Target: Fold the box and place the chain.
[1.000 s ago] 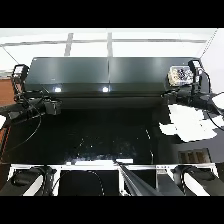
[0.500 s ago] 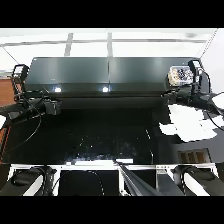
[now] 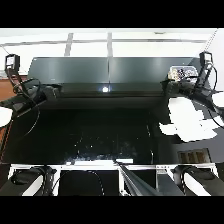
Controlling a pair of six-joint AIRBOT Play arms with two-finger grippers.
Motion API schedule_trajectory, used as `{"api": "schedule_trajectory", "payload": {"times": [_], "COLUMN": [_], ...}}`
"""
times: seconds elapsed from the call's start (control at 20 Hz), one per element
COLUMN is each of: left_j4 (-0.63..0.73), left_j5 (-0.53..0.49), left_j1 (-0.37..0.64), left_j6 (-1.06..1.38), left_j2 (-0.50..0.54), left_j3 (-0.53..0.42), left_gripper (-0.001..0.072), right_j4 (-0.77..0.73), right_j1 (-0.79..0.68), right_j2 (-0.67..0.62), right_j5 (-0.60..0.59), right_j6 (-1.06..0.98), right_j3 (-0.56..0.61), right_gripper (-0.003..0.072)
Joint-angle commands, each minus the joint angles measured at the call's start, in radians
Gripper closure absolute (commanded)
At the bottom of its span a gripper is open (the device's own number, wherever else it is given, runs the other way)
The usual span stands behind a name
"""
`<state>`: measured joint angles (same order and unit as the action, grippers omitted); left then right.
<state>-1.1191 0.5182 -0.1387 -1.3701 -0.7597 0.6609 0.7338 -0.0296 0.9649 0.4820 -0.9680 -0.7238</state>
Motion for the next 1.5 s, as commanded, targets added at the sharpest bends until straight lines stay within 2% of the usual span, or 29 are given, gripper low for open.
{"api": "schedule_trajectory", "payload": {"times": [0.0,0.1,0.25,0.3,0.45,0.55,0.65,0.75,0.95,1.05,1.45], "left_j4": [0.047,0.047,0.045,0.035,0.027,0.027,0.026,0.027,0.027,0.027,0.027], "left_j5": [-0.029,0.012,0.092,0.112,0.147,0.147,0.144,0.147,0.17,0.174,0.175], "left_j1": [-0.021,-0.036,-0.035,-0.035,-0.035,-0.035,-0.035,-0.035,-0.035,-0.035,-0.035], "left_j6": [0.001,0.001,0.001,0.001,0.001,0.001,0.002,0.001,0.001,0.001,0.001], "left_j2": [-0.096,-0.123,-0.122,-0.122,-0.123,-0.123,-0.123,-0.123,-0.123,-0.123,-0.123], "left_j3": [0.002,0.002,0.002,0.002,0.002,0.002,0.002,0.002,0.002,0.002,0.002], "left_gripper": [0.0005,0.0005,0.0006,0.0005,0.0006,0.0005,0.0006,0.0006,0.0006,0.0006,0.0006], "right_j4": [0.043,0.141,0.161,0.163,0.225,0.227,0.229,0.249,0.315,0.314,0.319], "right_j1": [-0.002,-0.053,-0.321,-0.423,-0.739,-0.882,-0.961,-0.99,-0.988,-0.984,-0.889], "right_j2": [0.065,0.112,0.195,0.236,0.395,0.482,0.541,0.571,0.601,0.652,0.707], "right_j5": [-0.175,-0.195,-0.191,-0.124,0.262,0.486,0.629,0.684,0.666,0.751,0.82], "right_j6": [0.004,-0.034,-0.273,-0.282,-0.28,-0.21,-0.1,-0.029,0.062,0.09,0.216], "right_j3": [-0.001,-0.005,-0.064,-0.106,-0.293,-0.399,-0.477,-0.51,-0.524,-0.547,-0.554], "right_gripper": [-0.0034,-0.0034,-0.0033,-0.0033,-0.0033,-0.0033,-0.0033,-0.0033,-0.0032,-0.0032,-0.0031]}}
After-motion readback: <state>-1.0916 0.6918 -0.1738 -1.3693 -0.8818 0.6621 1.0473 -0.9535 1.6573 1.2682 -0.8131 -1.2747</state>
